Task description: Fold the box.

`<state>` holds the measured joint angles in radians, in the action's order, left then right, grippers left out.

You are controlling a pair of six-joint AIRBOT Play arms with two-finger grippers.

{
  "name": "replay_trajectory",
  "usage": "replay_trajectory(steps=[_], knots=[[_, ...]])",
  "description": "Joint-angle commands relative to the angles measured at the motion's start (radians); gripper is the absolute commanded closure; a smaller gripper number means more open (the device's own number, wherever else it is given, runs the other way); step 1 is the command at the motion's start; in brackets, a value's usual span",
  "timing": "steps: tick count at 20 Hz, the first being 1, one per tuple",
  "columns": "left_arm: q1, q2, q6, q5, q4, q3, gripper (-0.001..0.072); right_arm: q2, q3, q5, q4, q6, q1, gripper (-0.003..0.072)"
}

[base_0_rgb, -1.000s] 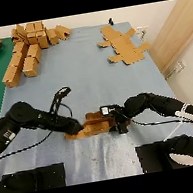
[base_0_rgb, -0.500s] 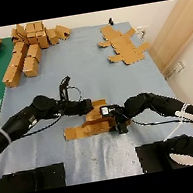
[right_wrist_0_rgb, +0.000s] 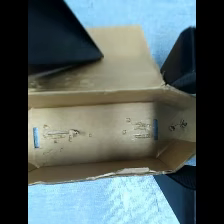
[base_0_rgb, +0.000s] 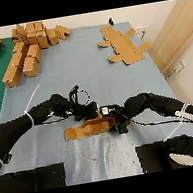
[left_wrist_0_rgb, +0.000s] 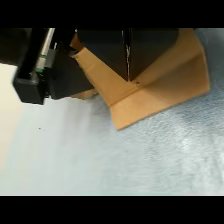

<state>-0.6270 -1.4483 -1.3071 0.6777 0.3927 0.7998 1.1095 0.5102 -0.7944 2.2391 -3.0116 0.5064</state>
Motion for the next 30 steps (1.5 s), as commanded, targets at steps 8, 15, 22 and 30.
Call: replay_trajectory(steps=[8,15,22,30], knots=[[0.035,0.052,0.111,0.002,0.018,0.152,0.0700,0.000,0.000,0.000,0.000,0.000,0.000,0.0169],[0.234,0.306,0.129,0.129,0.543,0.167,0.0702,0.000,0.000,0.000,0.000,0.000,0.000,0.0169],[0.257,0.557,0.624,0.382,0.643,-0.059,0.0702,0.000,0.000,0.000,0.000,0.000,0.000,0.0169],[-0.093,0.736,0.828,0.124,0.737,-0.282,0.0697,0.000,0.000,0.000,0.000,0.000,0.000,0.0169]])
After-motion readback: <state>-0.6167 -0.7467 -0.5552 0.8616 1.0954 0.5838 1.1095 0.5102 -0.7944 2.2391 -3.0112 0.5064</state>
